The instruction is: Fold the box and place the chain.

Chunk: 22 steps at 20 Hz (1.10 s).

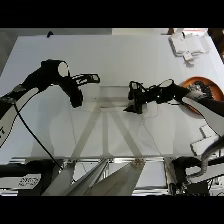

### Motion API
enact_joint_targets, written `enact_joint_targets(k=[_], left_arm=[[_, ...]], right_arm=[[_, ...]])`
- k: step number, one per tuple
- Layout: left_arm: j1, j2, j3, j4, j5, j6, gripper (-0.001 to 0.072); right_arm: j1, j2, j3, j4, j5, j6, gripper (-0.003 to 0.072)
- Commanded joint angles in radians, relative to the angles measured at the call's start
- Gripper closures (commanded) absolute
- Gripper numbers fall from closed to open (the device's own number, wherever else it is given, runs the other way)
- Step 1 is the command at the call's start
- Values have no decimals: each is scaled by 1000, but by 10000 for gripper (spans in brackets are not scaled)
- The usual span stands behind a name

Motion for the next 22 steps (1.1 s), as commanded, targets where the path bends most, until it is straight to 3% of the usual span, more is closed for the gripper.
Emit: enact_joint_targets(k=[1, 3, 4, 6, 7, 10, 16, 22], left_arm=[[-2, 33, 0, -167, -3, 134, 694], [-3, 32, 0, -288, 11, 250, 681], [-3, 32, 0, -333, 29, 299, 593], [-3, 31, 0, -364, 98, 343, 261], [-3, 27, 0, -362, 139, 343, 197], [-2, -6, 0, -348, 179, 399, 193], [3, -108, 0, -348, 153, 468, 193], [8, -123, 0, -349, 107, 544, 202]], right_arm=[[1, 0, 0, 1, 0, 0, 166], [1, 0, 0, 0, 0, 0, 166], [1, 0, 0, 1, 0, 0, 166], [1, 0, 0, 0, 0, 0, 166], [1, 0, 0, 1, 0, 0, 166], [1, 0, 0, 0, 0, 0, 166], [1, 0, 0, 0, 0, 0, 166], [1, 0, 0, 0, 0, 0, 166]])
